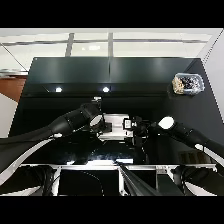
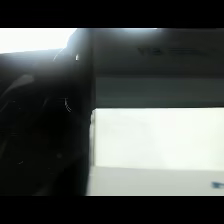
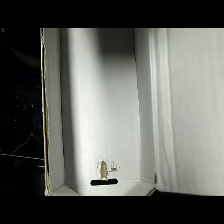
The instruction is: Fold the box and place the chain.
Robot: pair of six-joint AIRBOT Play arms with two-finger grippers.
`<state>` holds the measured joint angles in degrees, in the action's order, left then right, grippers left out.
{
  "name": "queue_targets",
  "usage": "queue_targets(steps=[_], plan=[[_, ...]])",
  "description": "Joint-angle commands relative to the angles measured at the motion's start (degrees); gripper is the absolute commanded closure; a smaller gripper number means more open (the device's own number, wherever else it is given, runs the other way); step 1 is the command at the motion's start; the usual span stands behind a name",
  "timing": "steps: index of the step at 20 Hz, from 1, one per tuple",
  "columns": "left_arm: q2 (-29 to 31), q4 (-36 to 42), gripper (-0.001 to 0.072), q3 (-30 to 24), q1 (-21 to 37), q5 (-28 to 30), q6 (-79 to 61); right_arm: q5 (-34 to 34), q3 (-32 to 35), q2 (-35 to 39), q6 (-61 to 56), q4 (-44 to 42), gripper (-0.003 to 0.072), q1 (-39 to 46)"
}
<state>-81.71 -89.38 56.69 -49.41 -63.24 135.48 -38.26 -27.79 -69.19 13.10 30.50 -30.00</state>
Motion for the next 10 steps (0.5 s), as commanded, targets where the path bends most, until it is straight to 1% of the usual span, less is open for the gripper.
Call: queue_targets(steps=[1,5,6,7,8,9,10], plan=[[-0.1,0.1,0.0679,0.0,-0.4,0.0,0.0,0.0,0.0,0.0,0.0,0.0,0.0219,0.0],[-0.1,0.1,0.0673,0.1,-0.5,-0.2,0.0,0.0,0.0,0.0,0.0,0.0,0.0219,0.0],[-0.1,0.1,0.0629,0.2,-0.5,-0.4,0.0,0.0,0.0,0.0,0.0,0.0,0.0218,0.0],[-0.1,0.0,0.0494,0.5,-0.5,-0.6,0.0,0.0,0.0,0.0,0.0,0.0,0.0218,0.0],[-0.1,0.0,0.0386,0.8,-0.5,-0.7,0.0,0.0,0.0,0.0,0.0,0.0,0.0219,0.0],[-0.1,0.0,0.0346,1.2,-0.5,-0.8,0.0,-0.1,0.0,0.0,0.0,0.0,0.0218,0.0],[-0.1,0.0,0.0345,1.3,-0.5,-0.7,0.0,-0.1,0.0,0.0,0.0,0.0,0.0218,0.0]])
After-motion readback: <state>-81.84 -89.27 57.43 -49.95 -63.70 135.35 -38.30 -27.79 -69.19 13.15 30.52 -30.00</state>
